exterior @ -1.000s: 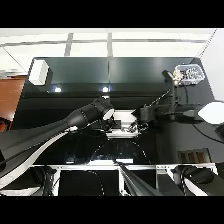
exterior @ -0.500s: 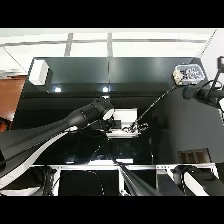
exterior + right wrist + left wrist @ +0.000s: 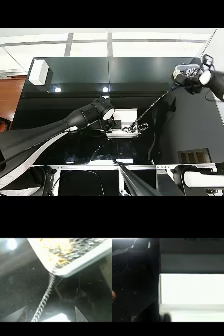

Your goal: Fold the box and place the chain.

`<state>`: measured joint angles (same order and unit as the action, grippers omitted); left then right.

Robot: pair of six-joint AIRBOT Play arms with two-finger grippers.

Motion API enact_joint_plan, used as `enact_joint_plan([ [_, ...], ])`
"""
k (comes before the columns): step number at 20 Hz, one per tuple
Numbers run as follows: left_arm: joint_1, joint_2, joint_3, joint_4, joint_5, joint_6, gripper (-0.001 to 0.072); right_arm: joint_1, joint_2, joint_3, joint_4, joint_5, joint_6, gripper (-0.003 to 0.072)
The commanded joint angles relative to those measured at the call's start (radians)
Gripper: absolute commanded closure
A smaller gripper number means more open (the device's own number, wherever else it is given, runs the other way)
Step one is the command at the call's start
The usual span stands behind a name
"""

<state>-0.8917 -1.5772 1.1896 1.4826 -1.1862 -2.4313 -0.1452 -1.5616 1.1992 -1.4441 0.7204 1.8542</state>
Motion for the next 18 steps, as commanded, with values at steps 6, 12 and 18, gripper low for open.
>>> enact_joint_plan([
  [6, 0.001, 0.0, 0.0, 0.0, 0.0, 0.0, 0.0681, -0.012, -0.251, 0.286, 0.08, 0.21, -0.065, 0.0137],
  [12, 0.001, 0.0, 0.0, 0.0, 0.0, 0.0, 0.0681, -0.015, -0.235, 0.29, 0.084, 0.286, -0.136, 0.0669],
  [18, 0.001, 0.0, 0.0, 0.0, 0.0, 0.0, 0.0681, 0.033, 0.004, 0.289, 0.082, 0.431, -0.27, 0.067],
])
